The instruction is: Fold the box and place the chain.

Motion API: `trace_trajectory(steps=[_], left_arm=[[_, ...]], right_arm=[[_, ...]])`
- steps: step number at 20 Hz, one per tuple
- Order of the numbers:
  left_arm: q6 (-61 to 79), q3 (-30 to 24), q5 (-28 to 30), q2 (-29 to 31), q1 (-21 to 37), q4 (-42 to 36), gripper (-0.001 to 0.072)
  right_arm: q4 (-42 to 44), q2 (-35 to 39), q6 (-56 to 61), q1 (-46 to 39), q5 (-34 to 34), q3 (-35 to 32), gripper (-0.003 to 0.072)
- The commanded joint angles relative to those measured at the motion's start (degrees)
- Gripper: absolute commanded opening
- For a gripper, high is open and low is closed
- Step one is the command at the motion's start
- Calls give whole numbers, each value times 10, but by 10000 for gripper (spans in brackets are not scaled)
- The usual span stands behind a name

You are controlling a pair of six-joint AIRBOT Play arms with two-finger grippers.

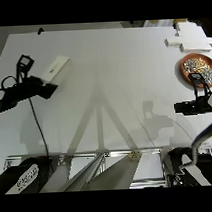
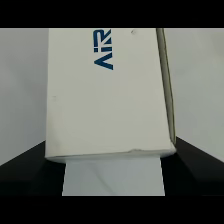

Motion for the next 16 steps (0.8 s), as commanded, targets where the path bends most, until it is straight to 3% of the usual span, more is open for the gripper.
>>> trace_trajectory(steps=[1,6,8,9,11,12,13,16], left_arm=[[-106,-2,-24,-24,97,112,155],[-120,-5,-64,-75,128,123,165],[-162,-5,-87,-94,127,160,490],[-189,-5,-93,-102,127,184,540],[-236,-5,-96,-108,127,222,546],[-248,-5,-97,-107,127,230,654],[-258,-5,-97,-102,127,237,709],[-256,-5,-93,-63,127,247,709]], right_arm=[[0,0,0,0,0,0,12],[0,0,0,0,0,0,12],[0,0,0,0,0,0,12],[0,0,0,0,0,0,12],[0,0,0,0,0,0,12],[0,0,0,0,0,0,12],[0,0,0,0,0,0,12],[0,0,0,0,0,0,12]])
